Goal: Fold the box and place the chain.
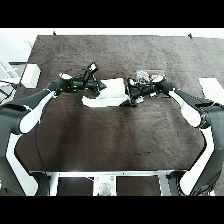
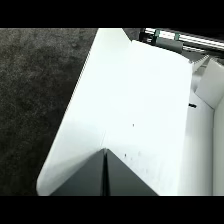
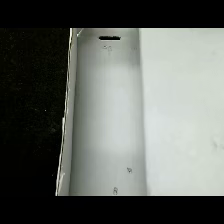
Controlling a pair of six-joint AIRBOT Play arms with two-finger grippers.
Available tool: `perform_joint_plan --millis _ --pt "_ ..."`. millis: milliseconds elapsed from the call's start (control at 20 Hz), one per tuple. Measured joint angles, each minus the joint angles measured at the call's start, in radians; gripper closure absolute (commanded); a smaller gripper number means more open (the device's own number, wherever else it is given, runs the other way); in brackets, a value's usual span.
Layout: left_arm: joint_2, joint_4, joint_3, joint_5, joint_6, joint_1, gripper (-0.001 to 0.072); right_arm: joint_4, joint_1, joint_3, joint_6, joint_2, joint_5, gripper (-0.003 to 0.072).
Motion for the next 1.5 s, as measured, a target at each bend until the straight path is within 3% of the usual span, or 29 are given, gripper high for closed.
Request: perform_joint_plan --millis 650,850,900,950,1000,1050,1300,1500 --pt "-0.005 0.094 0.008 0.002 -0.024 -0.002 0.0690 0.000 0.000 0.000 -0.001 0.000 -0.002 0.0248" --pt "0.049 0.116 0.036 -0.063 -0.024 0.028 0.0687 -0.002 0.001 0.000 -0.002 0.000 -0.003 0.0249" --pt "0.070 0.125 0.041 -0.092 -0.024 0.039 0.0587 -0.002 0.001 0.000 -0.002 0.000 -0.003 0.0249" --pt "0.093 0.148 0.045 -0.121 -0.025 0.049 0.0261 -0.002 0.001 0.000 -0.002 0.000 -0.003 0.0249" --pt "0.114 0.189 0.047 -0.148 -0.034 0.056 0.0040 -0.002 0.001 0.000 -0.002 0.000 -0.003 0.0249" --pt "0.133 0.241 0.049 -0.171 -0.066 0.061 -0.0008 -0.002 0.001 0.000 -0.001 0.000 -0.003 0.0248" --pt "0.177 0.555 0.049 -0.271 -0.235 0.043 -0.0008 -0.002 0.001 0.000 -0.001 0.000 -0.002 0.0249" --pt "0.182 0.685 0.046 -0.290 -0.293 -0.006 -0.0007 -0.002 0.001 0.000 -0.001 0.000 -0.002 0.0248"
